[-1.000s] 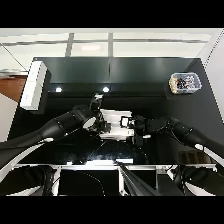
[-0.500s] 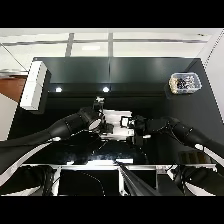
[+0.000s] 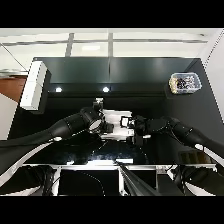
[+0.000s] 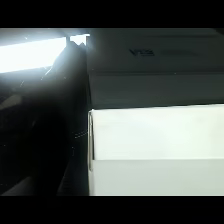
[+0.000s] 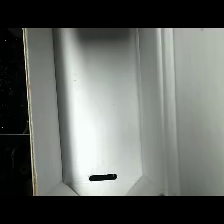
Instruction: Fold the box and place the chain.
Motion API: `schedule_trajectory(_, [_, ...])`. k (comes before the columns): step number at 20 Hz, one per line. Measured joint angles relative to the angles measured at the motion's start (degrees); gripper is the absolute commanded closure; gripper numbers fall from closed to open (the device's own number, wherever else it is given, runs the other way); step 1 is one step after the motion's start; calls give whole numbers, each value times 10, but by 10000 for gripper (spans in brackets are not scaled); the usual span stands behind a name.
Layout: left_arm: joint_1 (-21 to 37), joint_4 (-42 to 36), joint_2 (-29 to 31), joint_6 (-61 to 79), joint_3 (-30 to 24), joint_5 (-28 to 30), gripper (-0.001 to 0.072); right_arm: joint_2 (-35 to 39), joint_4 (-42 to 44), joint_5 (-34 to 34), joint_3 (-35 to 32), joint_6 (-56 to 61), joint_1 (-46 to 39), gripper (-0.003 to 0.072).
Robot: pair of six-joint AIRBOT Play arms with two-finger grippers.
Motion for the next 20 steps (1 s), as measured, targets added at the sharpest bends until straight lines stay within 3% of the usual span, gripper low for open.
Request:
schedule_trajectory(2, [0, 0, 0, -3, 2, 1, 487, 0, 0, 0, 0, 0, 0, 143])
schedule_trajectory(4, [0, 1, 0, -5, 7, -1, 600, 0, 0, 0, 0, 0, 0, 142])
schedule_trajectory(6, [0, 3, 0, -6, 12, -5, 653, 0, 0, 1, 0, 1, 0, 142])
schedule_trajectory(12, [0, 5, 0, -6, 16, -3, 673, 0, 0, 1, 0, 2, 0, 142])
schedule_trajectory(13, [0, 4, 0, -6, 17, -2, 614, 0, 0, 0, 0, 2, 0, 143])
schedule_trajectory(16, [0, -1, 0, -6, 18, 11, 328, 0, 0, 0, 0, -1, 0, 142])
schedule_trajectory(17, [0, -2, 0, -6, 18, 12, 285, 0, 0, -1, 0, -2, 0, 143])
schedule_trajectory(20, [2, -1, 0, -6, 18, 12, 278, 0, 0, -1, 0, -2, 0, 142])
